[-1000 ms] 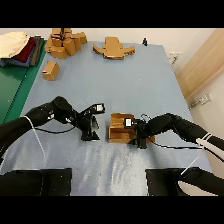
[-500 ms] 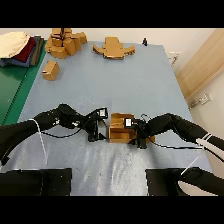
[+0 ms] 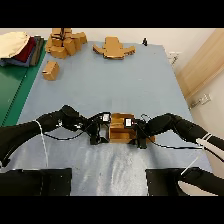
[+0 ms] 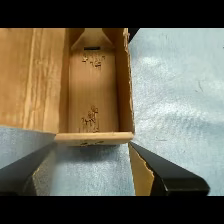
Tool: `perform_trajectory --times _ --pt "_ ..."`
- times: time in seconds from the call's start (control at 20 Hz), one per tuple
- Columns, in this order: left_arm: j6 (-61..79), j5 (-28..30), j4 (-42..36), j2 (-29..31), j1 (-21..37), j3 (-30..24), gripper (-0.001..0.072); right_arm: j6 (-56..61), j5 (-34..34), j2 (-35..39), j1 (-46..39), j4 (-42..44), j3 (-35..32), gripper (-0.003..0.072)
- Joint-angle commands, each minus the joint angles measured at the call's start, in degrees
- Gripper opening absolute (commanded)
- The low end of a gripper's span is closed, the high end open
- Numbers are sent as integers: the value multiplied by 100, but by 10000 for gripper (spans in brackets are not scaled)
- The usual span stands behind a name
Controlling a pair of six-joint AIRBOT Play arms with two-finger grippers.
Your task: Fold the box.
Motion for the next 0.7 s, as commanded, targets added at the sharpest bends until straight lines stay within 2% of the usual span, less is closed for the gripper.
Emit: perform_trajectory --times 0.0,0.3,0.65 --pt "-37 166 68 -2 -168 -2 700 0 0 0 4 2 4 505" --pt "-289 813 111 -11 -549 0 700 0 0 0 4 2 4 504" --pt "-387 953 177 -26 -688 9 699 0 0 0 4 2 4 504"
